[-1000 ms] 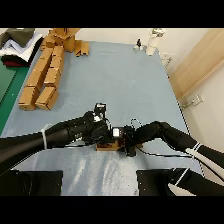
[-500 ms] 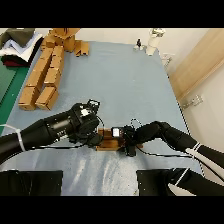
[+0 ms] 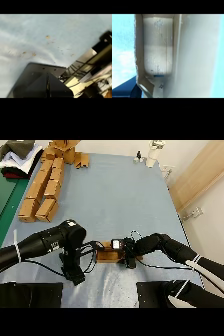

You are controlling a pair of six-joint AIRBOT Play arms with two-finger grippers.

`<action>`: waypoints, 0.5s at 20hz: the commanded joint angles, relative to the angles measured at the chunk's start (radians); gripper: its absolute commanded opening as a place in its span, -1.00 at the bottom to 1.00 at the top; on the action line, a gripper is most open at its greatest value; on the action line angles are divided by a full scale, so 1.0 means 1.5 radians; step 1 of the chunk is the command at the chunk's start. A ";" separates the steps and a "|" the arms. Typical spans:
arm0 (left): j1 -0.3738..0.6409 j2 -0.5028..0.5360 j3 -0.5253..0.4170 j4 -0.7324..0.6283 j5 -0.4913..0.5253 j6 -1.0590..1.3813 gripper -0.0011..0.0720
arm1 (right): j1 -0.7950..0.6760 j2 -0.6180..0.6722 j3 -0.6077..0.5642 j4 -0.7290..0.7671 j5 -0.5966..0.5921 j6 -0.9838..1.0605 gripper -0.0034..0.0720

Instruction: Fold the box.

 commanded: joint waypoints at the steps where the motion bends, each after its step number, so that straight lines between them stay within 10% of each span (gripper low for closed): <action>1: 0.081 0.001 -0.053 -0.058 0.089 0.319 -0.94 | 0.000 0.000 0.001 0.000 0.000 0.000 0.20; 4: 0.163 0.004 -0.064 -0.062 0.215 0.431 -0.93 | 0.000 0.000 0.001 0.000 0.000 0.000 0.20; 5: 0.185 0.013 -0.073 -0.065 0.277 0.464 -0.66 | 0.000 0.000 0.001 0.000 0.000 0.000 0.20; 6: 0.201 0.028 -0.087 -0.079 0.345 0.489 0.33 | 0.000 0.000 0.001 0.000 0.000 0.000 0.20; 7: 0.218 0.045 -0.104 -0.106 0.417 0.514 0.91 | 0.000 0.000 0.001 0.000 0.000 0.000 0.20; 10: 0.232 0.085 -0.167 -0.215 0.526 0.689 0.91 | 0.000 0.000 0.001 0.000 0.000 0.000 0.20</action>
